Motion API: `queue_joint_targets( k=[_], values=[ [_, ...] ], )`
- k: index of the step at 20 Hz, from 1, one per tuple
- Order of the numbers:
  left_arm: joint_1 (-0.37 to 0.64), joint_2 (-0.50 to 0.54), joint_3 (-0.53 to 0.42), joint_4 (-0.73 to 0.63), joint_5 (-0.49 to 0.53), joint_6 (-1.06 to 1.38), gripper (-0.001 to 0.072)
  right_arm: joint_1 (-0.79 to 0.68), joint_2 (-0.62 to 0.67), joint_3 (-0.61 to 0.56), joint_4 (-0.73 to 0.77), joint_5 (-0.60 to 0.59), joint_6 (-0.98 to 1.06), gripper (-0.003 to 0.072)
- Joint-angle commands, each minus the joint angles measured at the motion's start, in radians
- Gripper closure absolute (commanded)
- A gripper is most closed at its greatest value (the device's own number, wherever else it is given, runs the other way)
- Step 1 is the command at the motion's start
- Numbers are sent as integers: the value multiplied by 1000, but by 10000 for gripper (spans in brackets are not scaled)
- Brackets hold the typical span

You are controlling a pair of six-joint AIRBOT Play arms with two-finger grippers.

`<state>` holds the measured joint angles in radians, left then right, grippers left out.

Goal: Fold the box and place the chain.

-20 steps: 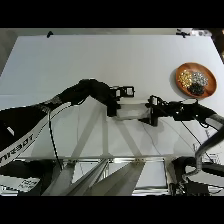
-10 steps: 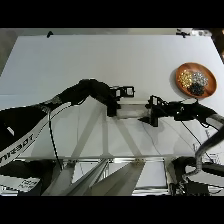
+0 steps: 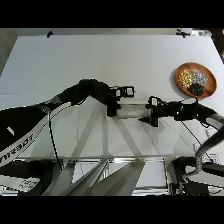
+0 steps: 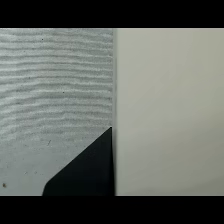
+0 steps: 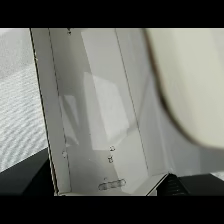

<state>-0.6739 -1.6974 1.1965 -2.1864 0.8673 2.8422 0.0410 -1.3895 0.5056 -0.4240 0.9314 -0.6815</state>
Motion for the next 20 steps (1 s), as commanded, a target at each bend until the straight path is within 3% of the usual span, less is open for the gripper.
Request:
queue_joint_targets(
  k=[1, 14, 16, 20],
  values=[
    [-1, -1, 1, 0, 0, 0, 697, -1, -1, 0, -6, -8, 1, 294],
    [-1, -1, 1, 0, 0, 0, 697, 0, -1, 0, -24, -34, -84, 296],
    [-1, -1, 1, 0, 0, 0, 697, 0, -1, 0, -24, -34, -84, 364],
    [-1, -1, 1, 0, 0, 0, 697, -1, -1, 0, -24, -34, -83, 404]
  ],
)
